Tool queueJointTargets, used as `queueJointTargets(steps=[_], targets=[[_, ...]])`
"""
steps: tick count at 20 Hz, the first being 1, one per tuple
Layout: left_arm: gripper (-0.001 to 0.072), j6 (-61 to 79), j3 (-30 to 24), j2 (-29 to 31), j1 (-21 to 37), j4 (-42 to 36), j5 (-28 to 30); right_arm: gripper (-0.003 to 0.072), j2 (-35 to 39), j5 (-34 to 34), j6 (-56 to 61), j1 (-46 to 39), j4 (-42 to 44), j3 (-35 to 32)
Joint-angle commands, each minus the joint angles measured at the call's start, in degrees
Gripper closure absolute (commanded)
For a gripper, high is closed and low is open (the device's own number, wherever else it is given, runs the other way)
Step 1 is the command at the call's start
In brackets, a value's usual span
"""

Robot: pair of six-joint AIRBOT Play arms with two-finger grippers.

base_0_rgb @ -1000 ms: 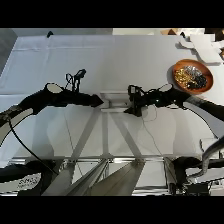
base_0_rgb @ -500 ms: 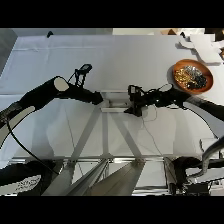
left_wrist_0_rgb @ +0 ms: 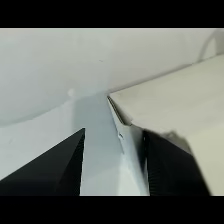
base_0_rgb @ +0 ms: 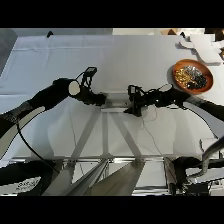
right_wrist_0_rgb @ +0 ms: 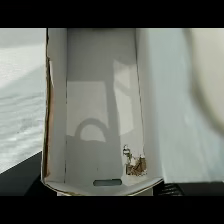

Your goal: Fold the box and place the chain.

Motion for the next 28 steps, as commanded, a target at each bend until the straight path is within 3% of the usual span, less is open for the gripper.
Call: queueJointTargets(steps=[1, 5, 7, 10, 11, 12, 13, 18, 19, 21, 22, 28], targets=[[0.0298, -9.92, 3.52, -1.77, -2.54, 8.35, -3.69, 0.026, 0.0, 0.0, 0.0, 0.02, -0.04, 0.0], [0.03, -16.06, 7.56, -5.57, -4.98, 8.63, -8.44, 0.026, 0.0, -0.02, 0.0, 0.02, -0.04, 0.0], [0.0367, -20.35, 7.91, -7.06, -6.05, 8.76, -10.03, 0.026, 0.0, -0.02, 0.0, 0.02, -0.04, 0.0], [0.0378, -25.75, 7.91, -8.55, -7.52, 10.08, -10.4, 0.026, 0.0, -0.02, 0.0, 0.02, -0.04, 0.0], [0.0423, -27.3, 7.91, -8.74, -7.74, 10.21, -10.08, 0.026, 0.0, -0.02, 0.0, 0.02, -0.04, 0.0], [0.0517, -27.5, 7.91, -8.74, -7.89, 10.25, -9.49, 0.026, 0.0, -0.02, 0.0, 0.02, -0.04, 0.0], [0.0711, -27.5, 7.93, -8.68, -8.02, 10.21, -9.2, 0.026, 0.0, -0.02, 0.0, 0.02, -0.04, 0.0], [0.0693, -27.3, 7.96, -8.59, -8.24, 10.21, -9.75, 0.026, 0.0, 0.0, 0.0, 0.02, -0.04, 0.0], [0.0648, -27.17, 8.04, -8.48, -8.17, 10.08, -10.08, 0.026, 0.0, -0.02, 0.0, 0.02, -0.04, 0.0], [0.0391, -25.75, 8.07, -6.99, -8.11, 10.05, -10.27, 0.026, 0.0, -0.02, 0.0, 0.02, -0.04, 0.0], [0.0331, -23.1, 8.07, -5.49, -8.04, 10.08, -10.21, 0.026, 0.0, -0.02, 0.0, 0.02, -0.02, 0.0], [0.033, -17.18, 8.04, 7.85, -6.67, 9.97, -11.5, 0.0259, 0.0, -0.02, 0.0, 0.02, -0.04, 0.0]])
